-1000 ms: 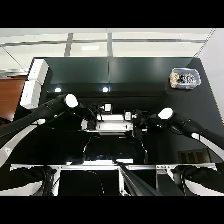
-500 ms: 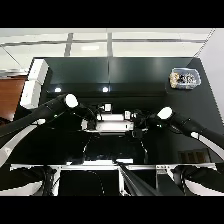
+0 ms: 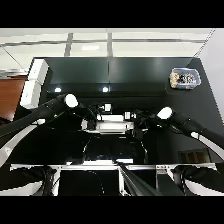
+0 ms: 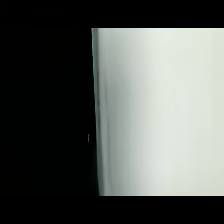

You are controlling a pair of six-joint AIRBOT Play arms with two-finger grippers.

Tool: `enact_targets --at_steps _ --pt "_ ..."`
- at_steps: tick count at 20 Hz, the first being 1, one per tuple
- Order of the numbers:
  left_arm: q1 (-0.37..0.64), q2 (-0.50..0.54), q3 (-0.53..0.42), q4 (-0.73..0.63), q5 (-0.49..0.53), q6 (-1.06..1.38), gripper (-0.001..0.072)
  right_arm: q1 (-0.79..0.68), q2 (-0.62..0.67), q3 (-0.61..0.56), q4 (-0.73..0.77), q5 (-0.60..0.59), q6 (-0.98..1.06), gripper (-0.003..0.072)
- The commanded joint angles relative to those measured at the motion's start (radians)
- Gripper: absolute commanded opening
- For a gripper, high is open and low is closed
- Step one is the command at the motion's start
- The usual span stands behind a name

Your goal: Fold the box and place the chain.

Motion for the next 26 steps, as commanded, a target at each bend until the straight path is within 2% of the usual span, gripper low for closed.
enact_targets --at_steps 1,2,3,4,7,10,11,12,13,14,16,18,21,26 --pt "0.000 0.011 0.002 -0.002 -0.001 -0.037 0.0243 0.000 -0.001 0.000 0.000 -0.003 0.002 0.0450" --pt "0.002 0.025 0.003 0.008 -0.002 -0.037 0.0393 0.000 -0.001 0.000 0.000 -0.003 0.002 0.0449" --pt "0.005 0.045 0.007 0.030 -0.004 -0.055 0.0595 0.000 -0.001 0.000 0.000 -0.003 0.002 0.0449" --pt "0.009 0.075 0.013 0.066 -0.003 -0.112 0.0714 0.000 -0.001 0.000 0.000 -0.003 0.002 0.0450" --pt "0.047 0.196 0.015 0.230 -0.016 -0.311 0.0714 0.000 -0.001 0.000 0.000 -0.003 0.002 0.0449" --pt "0.113 0.304 0.015 0.301 -0.146 -0.527 0.0703 0.000 -0.001 0.000 0.000 -0.003 0.002 0.0450" --pt "0.137 0.324 0.015 0.298 -0.218 -0.617 0.0646 0.000 -0.001 0.000 0.000 -0.003 0.002 0.0449" --pt "0.154 0.332 0.015 0.295 -0.289 -0.698 0.0449 0.000 -0.001 0.000 0.000 -0.003 0.002 0.0449" --pt "0.167 0.328 0.014 0.283 -0.366 -0.748 0.0081 0.000 -0.001 0.000 0.000 -0.003 0.002 0.0449" --pt "0.170 0.320 0.009 0.237 -0.428 -0.753 0.0028 0.000 -0.001 0.000 0.000 -0.003 0.002 0.0449" --pt "0.158 0.298 -0.040 0.013 -0.486 -0.739 0.0028 0.000 -0.001 0.000 0.000 -0.003 0.002 0.0449" --pt "0.117 0.270 -0.112 -0.205 -0.414 -0.665 0.0028 0.000 -0.001 0.000 0.000 -0.003 0.002 0.0449" --pt "0.061 0.245 -0.175 -0.395 -0.115 -0.583 0.0028 0.000 -0.001 0.000 0.000 -0.003 0.002 0.0450" --pt "0.067 0.245 -0.155 -0.418 0.241 -0.542 0.0028 0.000 -0.001 0.000 0.000 -0.003 0.002 0.0449"
